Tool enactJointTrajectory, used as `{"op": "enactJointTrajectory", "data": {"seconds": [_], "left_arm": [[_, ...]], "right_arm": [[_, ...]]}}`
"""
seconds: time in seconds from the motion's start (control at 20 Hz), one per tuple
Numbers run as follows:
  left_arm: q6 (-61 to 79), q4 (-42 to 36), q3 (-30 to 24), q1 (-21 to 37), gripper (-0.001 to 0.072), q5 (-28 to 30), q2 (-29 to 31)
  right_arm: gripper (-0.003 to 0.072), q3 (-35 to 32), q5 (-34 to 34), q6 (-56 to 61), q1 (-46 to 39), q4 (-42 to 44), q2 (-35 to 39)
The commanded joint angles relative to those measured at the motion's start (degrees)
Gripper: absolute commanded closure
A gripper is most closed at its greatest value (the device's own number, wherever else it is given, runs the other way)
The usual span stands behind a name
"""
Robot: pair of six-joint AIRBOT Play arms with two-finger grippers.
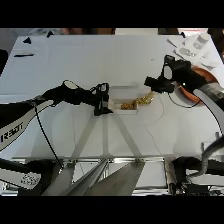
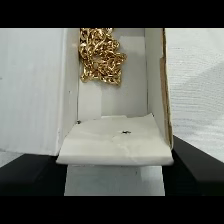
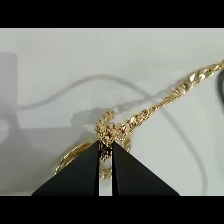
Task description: Fold the box and place the chain.
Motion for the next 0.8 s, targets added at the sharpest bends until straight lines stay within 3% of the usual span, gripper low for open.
{"op": "enactJointTrajectory", "data": {"seconds": [0.0,0.4,0.75], "left_arm": [[0.0,0.02,0.02,0.0,0.0392,0.02,-0.02],[0.0,0.02,0.02,0.0,0.0392,0.02,-0.02],[0.0,0.02,0.02,0.0,0.0392,0.02,-0.02]], "right_arm": [[0.067,0.07,0.28,-8.35,2.71,-0.44,6.38],[0.067,0.07,5.55,-19.15,14.25,1.42,13.35],[0.067,0.11,2.95,-21.59,22.21,2.89,13.35]]}}
